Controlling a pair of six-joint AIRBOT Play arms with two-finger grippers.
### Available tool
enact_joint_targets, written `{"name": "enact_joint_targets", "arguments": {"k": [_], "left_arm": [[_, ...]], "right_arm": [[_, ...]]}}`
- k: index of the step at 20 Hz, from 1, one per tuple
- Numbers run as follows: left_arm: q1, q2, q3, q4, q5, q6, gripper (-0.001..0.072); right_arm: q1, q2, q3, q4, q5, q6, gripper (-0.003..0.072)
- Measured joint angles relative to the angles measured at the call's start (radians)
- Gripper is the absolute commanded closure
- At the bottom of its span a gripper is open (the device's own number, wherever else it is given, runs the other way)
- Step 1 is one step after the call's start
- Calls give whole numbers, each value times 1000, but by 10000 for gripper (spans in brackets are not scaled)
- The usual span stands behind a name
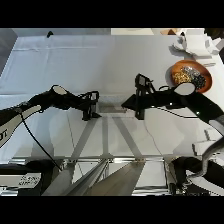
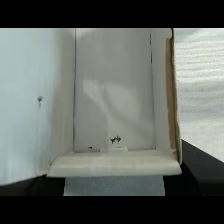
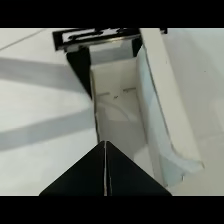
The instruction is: Fold the box and place the chain.
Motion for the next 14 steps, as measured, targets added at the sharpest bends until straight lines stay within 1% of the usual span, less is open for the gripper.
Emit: {"name": "enact_joint_targets", "arguments": {"k": [4,6,10,14], "left_arm": [[0,0,0,0,0,0,435],[0,0,0,0,0,0,435],[0,0,0,0,0,0,435],[0,0,0,0,-1,0,435]], "right_arm": [[89,-50,4,145,-301,52,682],[108,-82,8,186,-421,66,682],[122,-158,11,218,-560,74,681],[126,-199,12,229,-613,76,681]]}}
